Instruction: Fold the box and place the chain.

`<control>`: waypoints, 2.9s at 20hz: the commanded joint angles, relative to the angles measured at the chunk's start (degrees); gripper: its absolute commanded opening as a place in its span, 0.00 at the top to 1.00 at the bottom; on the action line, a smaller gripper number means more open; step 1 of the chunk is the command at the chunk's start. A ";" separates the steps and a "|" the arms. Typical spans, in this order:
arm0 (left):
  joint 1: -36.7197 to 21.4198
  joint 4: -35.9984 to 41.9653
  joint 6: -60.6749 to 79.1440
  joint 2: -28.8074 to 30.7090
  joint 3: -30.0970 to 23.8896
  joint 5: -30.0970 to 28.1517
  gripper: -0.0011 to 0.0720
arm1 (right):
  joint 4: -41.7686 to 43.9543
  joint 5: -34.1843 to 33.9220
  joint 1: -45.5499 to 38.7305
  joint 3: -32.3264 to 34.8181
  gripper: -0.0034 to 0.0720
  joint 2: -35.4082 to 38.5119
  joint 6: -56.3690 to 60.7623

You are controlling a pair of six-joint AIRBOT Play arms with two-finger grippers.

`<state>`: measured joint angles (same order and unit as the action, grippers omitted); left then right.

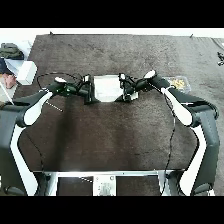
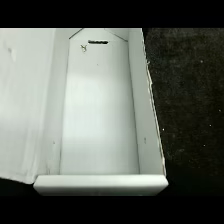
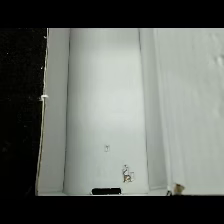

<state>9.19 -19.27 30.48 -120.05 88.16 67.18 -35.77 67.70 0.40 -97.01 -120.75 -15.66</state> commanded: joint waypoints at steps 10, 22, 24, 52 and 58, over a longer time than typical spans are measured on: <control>-0.07 -0.02 0.00 -0.11 0.04 0.09 0.03 | 0.02 0.02 0.07 0.00 0.59 0.00 0.02; -0.07 1.79 1.53 -0.72 0.42 1.27 0.03 | 0.02 0.02 0.04 0.00 0.59 0.00 0.02; -0.07 1.51 1.49 -0.81 0.39 0.57 0.03 | 0.02 0.02 0.07 0.00 0.59 0.00 0.02; -0.07 1.31 1.49 -0.85 0.39 0.50 0.66 | 0.02 0.04 0.04 0.00 0.59 0.02 0.02; -0.07 1.36 1.49 -0.85 0.42 0.35 0.66 | 0.02 0.02 0.07 0.00 0.59 0.00 0.02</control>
<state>9.17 -17.98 31.97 -120.88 88.49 67.70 -35.75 67.72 0.40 -97.01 -120.75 -15.66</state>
